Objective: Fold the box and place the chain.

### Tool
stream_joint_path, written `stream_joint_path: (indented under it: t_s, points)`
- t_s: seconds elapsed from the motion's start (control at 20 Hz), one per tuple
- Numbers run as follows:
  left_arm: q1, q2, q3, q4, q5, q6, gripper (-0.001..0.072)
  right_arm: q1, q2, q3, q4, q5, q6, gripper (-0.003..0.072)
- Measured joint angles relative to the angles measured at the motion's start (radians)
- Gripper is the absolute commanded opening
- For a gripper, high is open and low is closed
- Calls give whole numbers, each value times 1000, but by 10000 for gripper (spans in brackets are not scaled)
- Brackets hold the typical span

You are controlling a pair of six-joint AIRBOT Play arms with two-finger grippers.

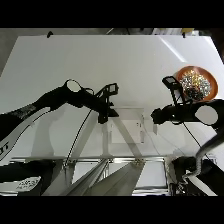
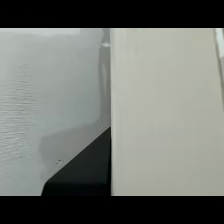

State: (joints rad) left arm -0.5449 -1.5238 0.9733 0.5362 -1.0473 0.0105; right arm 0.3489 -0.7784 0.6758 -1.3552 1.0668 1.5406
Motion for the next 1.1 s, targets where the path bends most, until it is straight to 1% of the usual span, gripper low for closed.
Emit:
stream_joint_path:
  t_s: [0.1, 0.3, 0.65, 1.1]
  points:
    - [-18, -1, 14, 39, 24, 10, 2, 0, 5, 28, -27, 14, 0, 343]
    - [-33, -10, 24, 72, 68, 16, 2, 0, 11, 53, -68, 40, -1, 343]
    - [-39, -61, 27, 83, 96, 12, 1, 0, 13, 62, -98, 53, -4, 342]
    - [-43, -74, 27, 79, 133, -43, 1, 0, 13, 62, -113, 56, -5, 336]
